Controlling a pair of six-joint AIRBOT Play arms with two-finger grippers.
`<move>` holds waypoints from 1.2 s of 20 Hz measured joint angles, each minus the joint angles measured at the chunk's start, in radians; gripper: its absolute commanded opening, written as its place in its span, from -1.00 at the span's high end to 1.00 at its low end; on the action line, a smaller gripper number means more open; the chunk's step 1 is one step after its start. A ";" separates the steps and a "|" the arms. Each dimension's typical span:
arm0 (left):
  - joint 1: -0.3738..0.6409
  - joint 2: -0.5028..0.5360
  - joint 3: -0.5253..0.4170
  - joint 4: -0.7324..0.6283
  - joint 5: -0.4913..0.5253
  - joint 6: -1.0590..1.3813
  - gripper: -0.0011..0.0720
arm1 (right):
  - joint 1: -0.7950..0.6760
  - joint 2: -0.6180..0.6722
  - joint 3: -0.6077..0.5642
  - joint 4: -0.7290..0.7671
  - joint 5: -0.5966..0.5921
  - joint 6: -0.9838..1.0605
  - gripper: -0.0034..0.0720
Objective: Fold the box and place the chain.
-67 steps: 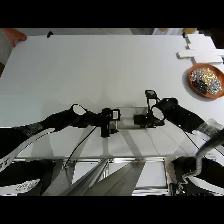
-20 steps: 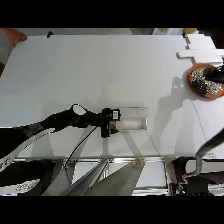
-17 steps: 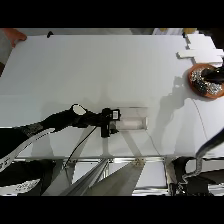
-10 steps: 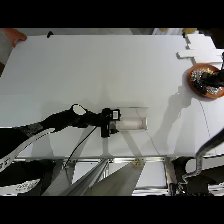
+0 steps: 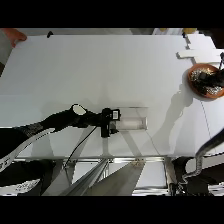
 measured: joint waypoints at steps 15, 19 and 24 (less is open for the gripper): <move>0.000 0.000 0.000 0.000 0.000 0.000 0.06 | 0.000 0.264 -0.001 0.035 0.195 -0.026 0.85; 0.000 0.000 0.000 0.000 0.000 0.000 0.06 | 0.015 0.428 -0.001 0.138 0.327 -0.068 0.85; 0.000 0.000 0.000 0.000 0.000 0.000 0.06 | 0.127 0.630 0.000 0.211 0.499 -0.097 0.85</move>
